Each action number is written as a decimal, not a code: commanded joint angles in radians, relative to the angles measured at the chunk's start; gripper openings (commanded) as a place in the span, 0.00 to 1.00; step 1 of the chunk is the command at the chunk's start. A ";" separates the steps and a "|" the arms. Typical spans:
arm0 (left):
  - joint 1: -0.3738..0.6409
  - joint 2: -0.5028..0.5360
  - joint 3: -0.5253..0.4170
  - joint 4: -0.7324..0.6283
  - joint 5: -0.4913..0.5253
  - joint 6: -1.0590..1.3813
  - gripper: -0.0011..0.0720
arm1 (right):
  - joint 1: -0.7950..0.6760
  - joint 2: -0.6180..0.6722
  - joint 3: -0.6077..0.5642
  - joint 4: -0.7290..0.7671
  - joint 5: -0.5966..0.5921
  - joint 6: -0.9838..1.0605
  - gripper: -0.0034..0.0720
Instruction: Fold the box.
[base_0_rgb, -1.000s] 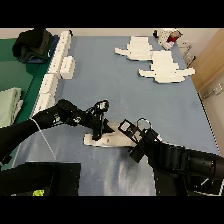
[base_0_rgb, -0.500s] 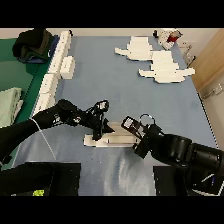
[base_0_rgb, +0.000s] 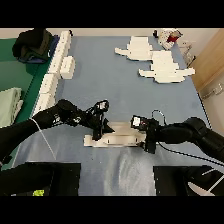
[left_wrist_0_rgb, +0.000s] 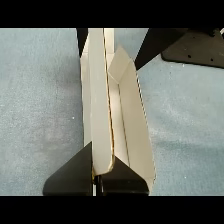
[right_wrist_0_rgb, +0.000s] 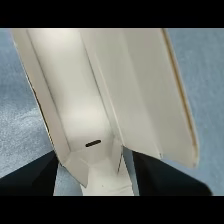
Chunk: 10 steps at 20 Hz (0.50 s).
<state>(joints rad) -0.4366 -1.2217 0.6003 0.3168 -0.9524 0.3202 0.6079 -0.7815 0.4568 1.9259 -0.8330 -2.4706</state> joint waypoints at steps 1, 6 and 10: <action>0.000 0.000 0.000 -0.002 0.000 0.000 0.03 | -0.128 -0.030 -0.053 0.307 0.005 -0.427 1.00; 0.000 0.000 0.000 -0.002 0.000 0.000 0.03 | -0.154 -0.110 -0.069 0.348 -0.030 -0.496 1.00; 0.000 0.000 0.000 -0.002 0.001 0.000 0.03 | -0.154 -0.109 -0.068 0.308 -0.024 -0.496 1.00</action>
<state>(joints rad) -0.4366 -1.2217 0.6003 0.3164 -0.9539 0.3206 0.4606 -0.8825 0.3916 2.2368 -0.8501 -2.9341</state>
